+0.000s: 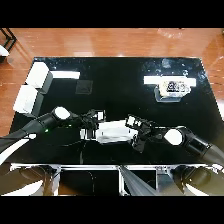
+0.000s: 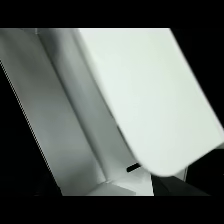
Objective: Fold the box and place the chain.
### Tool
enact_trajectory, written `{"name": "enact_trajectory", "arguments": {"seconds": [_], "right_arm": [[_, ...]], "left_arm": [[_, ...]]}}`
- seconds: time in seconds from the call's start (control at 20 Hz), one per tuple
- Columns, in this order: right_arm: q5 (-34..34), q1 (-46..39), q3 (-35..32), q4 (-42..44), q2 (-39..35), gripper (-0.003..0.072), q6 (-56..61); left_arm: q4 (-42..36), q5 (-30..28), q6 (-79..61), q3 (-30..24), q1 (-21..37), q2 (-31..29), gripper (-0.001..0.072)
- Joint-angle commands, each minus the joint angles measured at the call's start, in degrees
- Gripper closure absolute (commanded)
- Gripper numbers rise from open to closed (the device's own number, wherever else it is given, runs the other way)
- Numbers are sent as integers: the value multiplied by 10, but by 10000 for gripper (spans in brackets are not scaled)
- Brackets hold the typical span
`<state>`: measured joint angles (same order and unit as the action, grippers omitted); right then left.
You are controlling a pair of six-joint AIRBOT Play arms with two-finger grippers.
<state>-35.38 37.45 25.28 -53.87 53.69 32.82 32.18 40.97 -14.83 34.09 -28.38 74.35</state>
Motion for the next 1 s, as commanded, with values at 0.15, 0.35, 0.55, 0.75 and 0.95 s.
{"name": "enact_trajectory", "arguments": {"seconds": [0.15, 0.35, 0.55, 0.75, 0.95], "right_arm": [[34, 0, 0, -82, 0, -12, 5], [60, 0, 1, -81, 0, -13, -4], [38, 0, 26, -76, 0, -13, -19], [41, -1, 34, -77, 0, -12, -20], [41, -1, 34, -77, 0, -13, -20]], "left_arm": [[1, 1, -1, 0, 0, 0, 690], [1, 2, -1, 0, 0, 0, 690], [1, 2, -1, 0, 0, 0, 690], [1, 2, -1, 0, 0, 0, 690], [1, 2, -1, 0, 0, 0, 690]]}}
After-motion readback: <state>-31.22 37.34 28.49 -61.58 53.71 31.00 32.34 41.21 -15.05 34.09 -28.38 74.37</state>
